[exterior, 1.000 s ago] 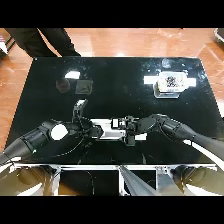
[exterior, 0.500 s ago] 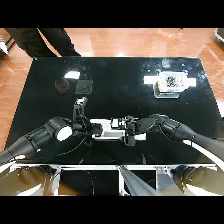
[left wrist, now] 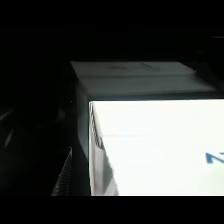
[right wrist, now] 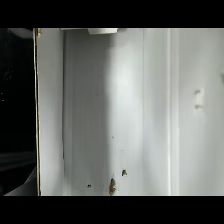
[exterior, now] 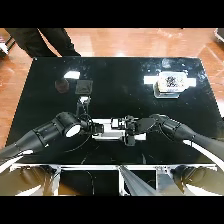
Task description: Fold the box and place the chain.
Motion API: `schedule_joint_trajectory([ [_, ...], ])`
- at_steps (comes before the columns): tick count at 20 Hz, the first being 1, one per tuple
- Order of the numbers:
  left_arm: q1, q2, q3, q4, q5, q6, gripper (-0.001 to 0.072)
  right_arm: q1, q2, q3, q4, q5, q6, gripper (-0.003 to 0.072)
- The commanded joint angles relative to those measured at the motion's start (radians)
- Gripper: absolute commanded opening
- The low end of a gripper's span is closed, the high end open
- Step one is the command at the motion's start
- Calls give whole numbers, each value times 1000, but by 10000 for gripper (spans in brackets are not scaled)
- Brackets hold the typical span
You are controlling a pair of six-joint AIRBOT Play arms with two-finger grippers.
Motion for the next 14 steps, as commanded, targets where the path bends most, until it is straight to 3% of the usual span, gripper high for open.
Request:
schedule_joint_trajectory([
  [1, -4, -43, 61, 42, -131, -27, 447, 0, 0, 0, 0, -3, 5, 419],
  [3, -4, -78, 90, 42, -169, -27, 447, 0, 0, 0, 0, 0, 4, 419],
  [14, -11, -159, 101, 13, -92, -53, 433, 0, 0, 0, 0, 1, 4, 419],
])
